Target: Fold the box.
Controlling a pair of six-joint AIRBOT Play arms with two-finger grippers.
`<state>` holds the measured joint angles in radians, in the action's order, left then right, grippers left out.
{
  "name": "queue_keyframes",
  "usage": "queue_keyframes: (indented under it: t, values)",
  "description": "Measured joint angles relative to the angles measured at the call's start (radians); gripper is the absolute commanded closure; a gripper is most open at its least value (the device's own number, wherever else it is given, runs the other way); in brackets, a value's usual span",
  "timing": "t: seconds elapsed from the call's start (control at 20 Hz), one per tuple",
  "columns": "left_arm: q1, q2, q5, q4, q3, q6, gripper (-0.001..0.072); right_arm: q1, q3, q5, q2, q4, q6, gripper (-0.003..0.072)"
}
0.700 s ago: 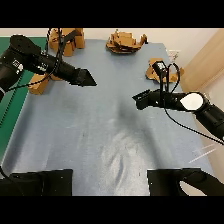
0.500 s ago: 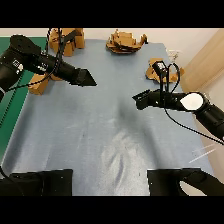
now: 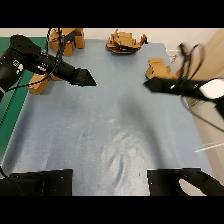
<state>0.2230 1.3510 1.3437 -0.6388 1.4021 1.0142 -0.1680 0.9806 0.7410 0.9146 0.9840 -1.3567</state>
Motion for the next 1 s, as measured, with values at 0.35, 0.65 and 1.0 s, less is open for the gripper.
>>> queue_keyframes:
  t: [0.35,0.65,1.0]
  values:
    - [0.004,0.000,-0.043,0.010,0.000,0.000,0.0173,0.398,0.389,0.157,0.167,0.124,-0.185,0.0294]
    - [0.008,0.000,-0.084,0.021,0.000,0.000,0.0173,0.547,0.728,0.079,0.572,0.093,-0.003,0.0209]
    - [0.008,0.000,-0.146,0.031,0.000,0.000,0.0173,0.571,1.021,-0.073,1.046,0.152,0.185,0.0171]
